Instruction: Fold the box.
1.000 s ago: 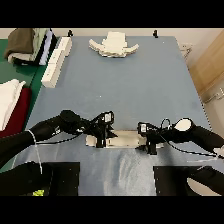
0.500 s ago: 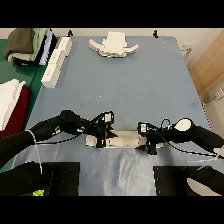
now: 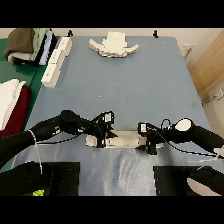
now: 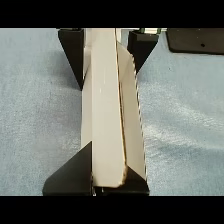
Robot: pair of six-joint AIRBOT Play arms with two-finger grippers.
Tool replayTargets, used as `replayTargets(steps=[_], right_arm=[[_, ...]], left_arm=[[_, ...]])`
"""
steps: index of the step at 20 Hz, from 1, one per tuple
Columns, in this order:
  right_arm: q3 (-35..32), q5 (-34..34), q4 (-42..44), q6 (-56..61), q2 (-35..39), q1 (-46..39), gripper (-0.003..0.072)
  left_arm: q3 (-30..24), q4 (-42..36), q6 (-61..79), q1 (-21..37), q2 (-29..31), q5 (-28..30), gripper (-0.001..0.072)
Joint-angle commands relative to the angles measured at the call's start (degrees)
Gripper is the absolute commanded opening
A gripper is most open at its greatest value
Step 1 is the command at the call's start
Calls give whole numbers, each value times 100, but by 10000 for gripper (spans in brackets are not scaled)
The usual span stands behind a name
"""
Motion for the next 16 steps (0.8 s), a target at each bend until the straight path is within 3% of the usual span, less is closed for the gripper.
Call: replayTargets(steps=[1,5,6,7,11,14,16], right_arm=[[0,2,2,2,0,-2,511],[0,2,2,2,0,-2,510],[0,2,2,2,0,-2,510],[0,2,2,2,0,-2,510],[0,2,2,2,0,-2,510],[0,2,2,0,0,-2,510],[0,2,2,0,0,-2,510]], left_arm=[[2,-4,-4,4,-2,-4,16],[2,-2,-4,7,0,17,20],[2,-2,-7,7,0,15,197],[2,-4,-50,7,0,15,447],[2,87,-179,17,125,138,472],[2,872,-1281,219,586,188,483],[2,1899,-2739,435,994,-46,596]])
